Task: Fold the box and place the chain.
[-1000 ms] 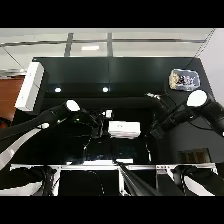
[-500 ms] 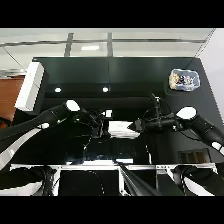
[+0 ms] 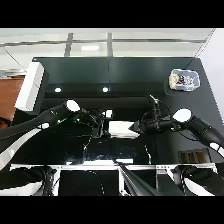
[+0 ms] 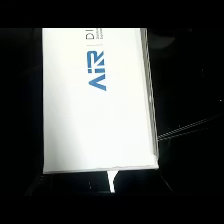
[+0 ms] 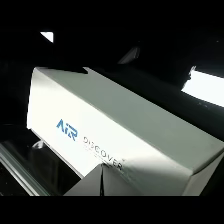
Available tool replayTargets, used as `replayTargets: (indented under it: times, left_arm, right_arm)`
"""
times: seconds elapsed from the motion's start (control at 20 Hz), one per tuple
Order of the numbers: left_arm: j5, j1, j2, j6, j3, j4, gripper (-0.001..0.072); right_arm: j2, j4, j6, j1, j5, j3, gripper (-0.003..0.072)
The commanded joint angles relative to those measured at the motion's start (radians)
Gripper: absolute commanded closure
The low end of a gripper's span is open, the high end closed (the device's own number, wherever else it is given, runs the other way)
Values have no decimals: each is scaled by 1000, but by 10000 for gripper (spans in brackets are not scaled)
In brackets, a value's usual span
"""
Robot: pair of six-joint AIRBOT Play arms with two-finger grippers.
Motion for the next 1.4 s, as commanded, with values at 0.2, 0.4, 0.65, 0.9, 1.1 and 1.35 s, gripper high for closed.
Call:
replayTargets:
  times: [0.2, 0.4, 0.65, 0.9, 1.1, 1.35]
  left_arm:
    - [-2, 1, -1, 0, 0, 0, 249]
    - [-2, 2, 0, -2, 0, -3, 249]
    - [-6, 2, 51, -113, 26, 60, -5]
    - [-79, -2, 174, -236, 27, 119, -5]
    - [-32, -77, 174, -312, 87, 73, 1]
    - [43, -183, 42, -401, 218, 72, 2]
  right_arm:
    - [5, -34, -4, -15, 185, 78, 674]
    - [81, -136, -4, -130, 568, 240, 675]
    - [279, -500, 65, -319, 678, 254, 675]
    - [343, -594, 112, -472, 589, 254, 675]
    - [343, -482, 111, -474, 440, 215, 675]
    - [343, -452, 103, -474, 386, 132, 675]
